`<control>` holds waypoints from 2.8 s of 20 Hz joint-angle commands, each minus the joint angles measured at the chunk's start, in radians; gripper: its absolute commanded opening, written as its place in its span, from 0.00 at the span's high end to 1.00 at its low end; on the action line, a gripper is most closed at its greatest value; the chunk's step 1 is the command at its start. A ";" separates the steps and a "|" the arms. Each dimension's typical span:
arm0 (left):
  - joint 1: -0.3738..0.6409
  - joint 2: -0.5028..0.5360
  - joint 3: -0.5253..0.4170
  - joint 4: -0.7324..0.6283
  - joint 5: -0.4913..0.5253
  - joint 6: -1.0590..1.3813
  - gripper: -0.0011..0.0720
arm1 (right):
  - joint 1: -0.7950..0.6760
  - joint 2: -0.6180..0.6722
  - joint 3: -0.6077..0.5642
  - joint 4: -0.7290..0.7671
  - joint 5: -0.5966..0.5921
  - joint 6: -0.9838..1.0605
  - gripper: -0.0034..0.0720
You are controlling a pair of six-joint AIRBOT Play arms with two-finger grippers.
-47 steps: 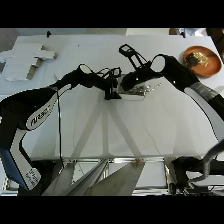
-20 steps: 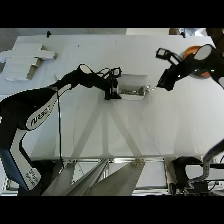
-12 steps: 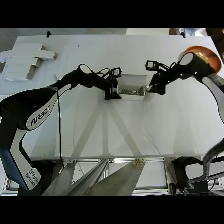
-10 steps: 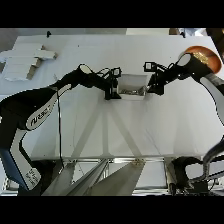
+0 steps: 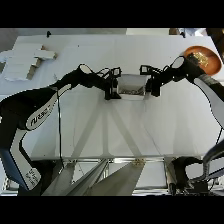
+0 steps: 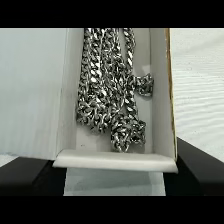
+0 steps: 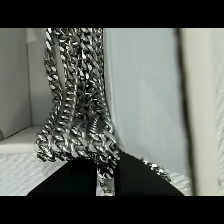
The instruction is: Fold the box and place the chain.
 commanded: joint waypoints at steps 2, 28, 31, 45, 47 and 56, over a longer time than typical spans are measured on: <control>0.000 0.000 0.000 0.000 0.000 0.000 0.51 | 0.003 0.003 0.000 -0.016 0.002 0.003 0.94; 0.000 0.000 0.000 0.000 0.000 0.000 0.51 | 0.145 0.200 0.000 0.216 0.029 0.138 0.94; 0.000 0.000 0.000 0.000 0.000 0.000 0.51 | 0.184 0.199 0.000 0.216 -0.070 0.138 0.94; 0.000 0.000 0.000 0.000 0.000 0.000 0.51 | 0.198 0.145 0.000 0.171 -0.099 0.140 0.66; 0.000 0.000 0.000 0.000 0.000 0.000 0.51 | 0.196 0.155 0.000 0.171 -0.068 0.140 0.66; 0.000 0.000 0.000 0.000 0.000 0.000 0.51 | 0.110 0.327 0.000 0.024 0.137 0.276 0.64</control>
